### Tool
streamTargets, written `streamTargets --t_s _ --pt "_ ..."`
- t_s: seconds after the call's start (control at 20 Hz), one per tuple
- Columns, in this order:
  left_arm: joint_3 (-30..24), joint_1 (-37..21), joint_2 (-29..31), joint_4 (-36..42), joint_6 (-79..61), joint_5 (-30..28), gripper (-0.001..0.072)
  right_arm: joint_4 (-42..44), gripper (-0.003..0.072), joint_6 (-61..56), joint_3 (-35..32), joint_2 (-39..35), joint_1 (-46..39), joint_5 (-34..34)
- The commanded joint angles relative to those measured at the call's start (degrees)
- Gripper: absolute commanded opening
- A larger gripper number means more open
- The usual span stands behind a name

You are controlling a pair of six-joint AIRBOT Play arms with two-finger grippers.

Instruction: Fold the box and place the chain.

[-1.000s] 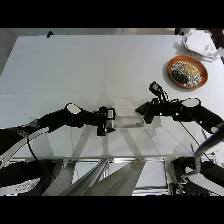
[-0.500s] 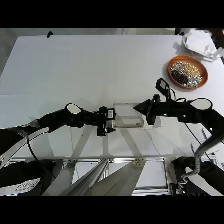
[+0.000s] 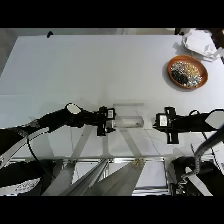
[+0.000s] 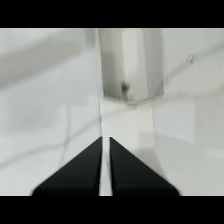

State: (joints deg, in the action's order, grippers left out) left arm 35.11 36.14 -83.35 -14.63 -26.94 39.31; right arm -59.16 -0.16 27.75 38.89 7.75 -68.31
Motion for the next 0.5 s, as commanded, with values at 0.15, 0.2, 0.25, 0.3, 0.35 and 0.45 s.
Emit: streamTargets --t_s 0.15,0.2,0.25,0.3,0.35,0.45 --pt "0.02 0.0 -0.02 0.0 0.0 -0.02 0.0086 -7.54 0.0335 0.87 -0.85 6.71 0.04 7.85" --pt "0.02 0.0 -0.02 0.0 0.0 -0.04 0.0086 -5.81 0.0335 0.92 -0.85 7.93 0.04 10.4" --pt "0.02 0.0 -0.02 0.0 0.0 -0.02 0.0086 -2.51 0.0335 1.81 -0.85 9.22 0.04 12.87" --pt "0.02 0.0 -0.02 0.0 0.0 -0.02 0.0086 1.4 0.0335 3.91 -0.85 10.54 0.04 14.25" --pt "0.02 0.0 -0.02 0.0 0.0 -0.02 0.0086 5.35 0.0331 6.64 -0.85 11.87 0.04 14.71" --pt "0.02 0.0 -0.02 -0.02 0.0 -0.02 0.0086 9.42 0.0267 11.54 -0.85 14.4 0.04 14.6"
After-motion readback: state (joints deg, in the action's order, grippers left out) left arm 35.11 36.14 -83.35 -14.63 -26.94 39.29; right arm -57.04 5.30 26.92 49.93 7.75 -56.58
